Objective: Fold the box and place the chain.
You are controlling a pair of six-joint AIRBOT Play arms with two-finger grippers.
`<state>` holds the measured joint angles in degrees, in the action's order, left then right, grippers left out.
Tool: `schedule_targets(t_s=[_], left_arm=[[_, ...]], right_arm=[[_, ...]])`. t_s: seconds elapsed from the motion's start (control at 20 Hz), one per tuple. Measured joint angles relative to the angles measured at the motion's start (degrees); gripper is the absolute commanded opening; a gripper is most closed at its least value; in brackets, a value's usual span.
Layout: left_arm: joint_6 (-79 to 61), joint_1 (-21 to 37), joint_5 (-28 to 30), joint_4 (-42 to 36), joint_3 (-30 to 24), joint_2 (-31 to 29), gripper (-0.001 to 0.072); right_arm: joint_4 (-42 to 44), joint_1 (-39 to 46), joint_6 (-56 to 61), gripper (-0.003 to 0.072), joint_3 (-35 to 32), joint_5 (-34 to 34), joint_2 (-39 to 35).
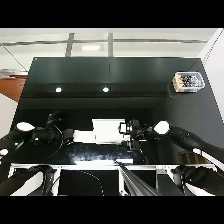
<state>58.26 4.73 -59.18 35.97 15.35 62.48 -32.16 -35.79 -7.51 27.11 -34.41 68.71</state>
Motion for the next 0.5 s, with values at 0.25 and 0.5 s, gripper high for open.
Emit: schedule_targets(t_s=[0.25,0.5], left_arm=[[-2.0,-5.3,1.8,-2.6,3.4,2.3,0.0526],[-2.4,-6.5,-1.8,-2.6,8.0,2.8,0.0710]], right_arm=[[0.0,0.0,0.0,0.0274,0.0,0.0,0.0],[0.0,0.0,0.0,0.0274,0.0,0.0,0.0]])
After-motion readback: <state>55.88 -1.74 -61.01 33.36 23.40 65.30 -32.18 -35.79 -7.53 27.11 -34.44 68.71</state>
